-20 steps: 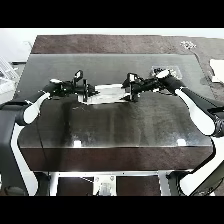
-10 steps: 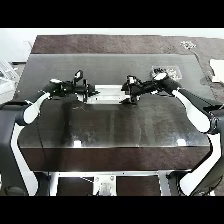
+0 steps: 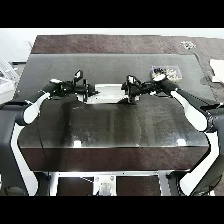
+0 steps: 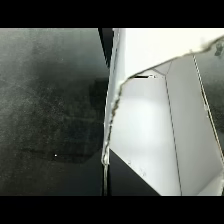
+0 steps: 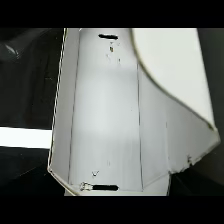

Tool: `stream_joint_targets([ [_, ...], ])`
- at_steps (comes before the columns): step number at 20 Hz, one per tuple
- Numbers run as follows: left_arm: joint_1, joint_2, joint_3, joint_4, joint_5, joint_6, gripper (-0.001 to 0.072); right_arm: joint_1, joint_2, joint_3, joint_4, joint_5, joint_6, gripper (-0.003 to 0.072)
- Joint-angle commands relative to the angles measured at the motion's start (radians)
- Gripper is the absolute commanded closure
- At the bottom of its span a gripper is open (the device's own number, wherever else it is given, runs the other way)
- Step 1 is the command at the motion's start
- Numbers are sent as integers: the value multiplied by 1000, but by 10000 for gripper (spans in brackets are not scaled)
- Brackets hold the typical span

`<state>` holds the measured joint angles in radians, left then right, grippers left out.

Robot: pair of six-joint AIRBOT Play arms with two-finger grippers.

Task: Fold the box and place the chain.

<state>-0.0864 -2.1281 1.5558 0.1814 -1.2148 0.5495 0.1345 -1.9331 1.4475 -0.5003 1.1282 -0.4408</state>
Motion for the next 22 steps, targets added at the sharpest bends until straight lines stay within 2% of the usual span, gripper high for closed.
stream_joint_targets([
  [1, 0, 0, 0, 0, 0, 0, 689, 1, -18, 10, 22, -1, -6, -6],
  [11, 0, 0, 0, 0, 0, 0, 689, 7, -44, 23, 40, 43, -6, -5],
  [22, 0, 0, 0, 0, 0, 0, 689, 13, -63, 29, 40, 40, -9, -6],
])
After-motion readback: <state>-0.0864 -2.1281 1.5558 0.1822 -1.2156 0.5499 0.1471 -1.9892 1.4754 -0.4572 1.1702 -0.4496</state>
